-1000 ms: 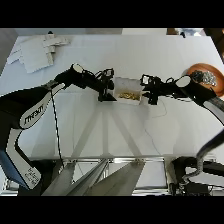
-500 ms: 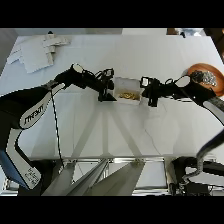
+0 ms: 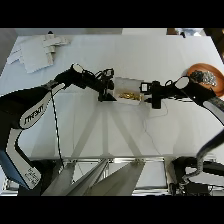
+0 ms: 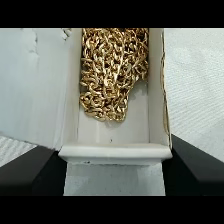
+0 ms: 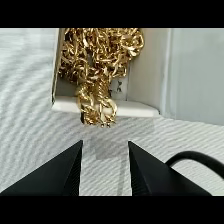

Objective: Fold the box and place the chain.

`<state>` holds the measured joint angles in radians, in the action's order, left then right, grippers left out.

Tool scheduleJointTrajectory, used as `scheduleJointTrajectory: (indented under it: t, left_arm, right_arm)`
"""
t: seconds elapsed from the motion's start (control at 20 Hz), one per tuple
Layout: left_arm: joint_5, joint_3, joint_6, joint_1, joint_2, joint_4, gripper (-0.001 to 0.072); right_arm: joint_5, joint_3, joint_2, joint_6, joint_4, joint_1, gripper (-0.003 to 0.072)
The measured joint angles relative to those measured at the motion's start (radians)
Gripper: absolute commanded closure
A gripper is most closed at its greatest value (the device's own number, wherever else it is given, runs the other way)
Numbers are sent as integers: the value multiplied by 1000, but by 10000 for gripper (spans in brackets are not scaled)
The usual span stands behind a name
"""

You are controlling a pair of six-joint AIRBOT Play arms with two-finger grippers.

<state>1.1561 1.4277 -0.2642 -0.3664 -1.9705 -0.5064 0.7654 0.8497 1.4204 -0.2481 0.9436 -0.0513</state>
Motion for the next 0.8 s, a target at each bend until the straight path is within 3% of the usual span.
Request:
scheduleJointTrajectory:
  t: [0.4, 0.45, 0.55, 0.6, 0.8]
  left_arm:
    - [0, 0, 0, 0, 0, 0, 699]
    - [0, 0, 0, 0, 0, 0, 699]
    - [0, 0, 0, 0, 0, 0, 699]
    - [0, 0, 0, 0, 0, 0, 699]
    - [0, 0, 0, 1, 0, -1, 699]
  right_arm:
    - [4, 0, 0, 2, -122, 0, 371]
    - [4, 0, 0, 3, -134, 0, 399]
    - [7, 0, 0, 3, -146, 0, 601]
    - [8, 0, 0, 3, -151, 0, 664]
    - [11, 0, 0, 3, -156, -1, 677]
